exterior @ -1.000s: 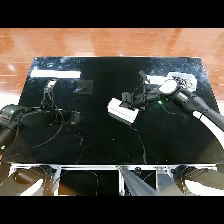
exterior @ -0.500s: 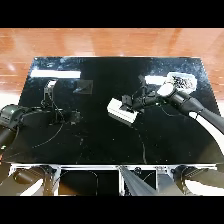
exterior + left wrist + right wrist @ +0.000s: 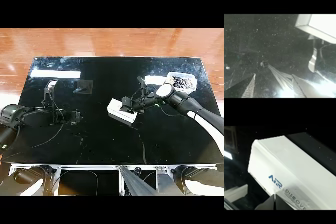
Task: Fold the box and place the chain.
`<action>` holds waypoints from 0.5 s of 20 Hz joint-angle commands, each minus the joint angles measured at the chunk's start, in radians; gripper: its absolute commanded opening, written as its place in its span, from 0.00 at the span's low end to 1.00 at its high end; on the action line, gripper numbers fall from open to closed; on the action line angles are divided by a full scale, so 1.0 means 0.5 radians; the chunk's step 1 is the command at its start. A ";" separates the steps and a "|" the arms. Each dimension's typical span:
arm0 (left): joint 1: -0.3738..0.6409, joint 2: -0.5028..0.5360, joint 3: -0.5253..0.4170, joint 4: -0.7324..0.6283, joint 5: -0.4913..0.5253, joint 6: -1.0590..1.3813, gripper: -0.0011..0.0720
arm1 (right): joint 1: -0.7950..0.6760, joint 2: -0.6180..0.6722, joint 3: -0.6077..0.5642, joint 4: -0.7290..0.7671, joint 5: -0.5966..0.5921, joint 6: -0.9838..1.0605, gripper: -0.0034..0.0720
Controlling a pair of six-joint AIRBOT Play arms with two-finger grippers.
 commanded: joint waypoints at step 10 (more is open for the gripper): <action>-0.002 -0.048 0.000 -0.008 -0.006 0.001 0.77 | -0.060 -0.004 0.001 0.105 0.179 -0.128 0.09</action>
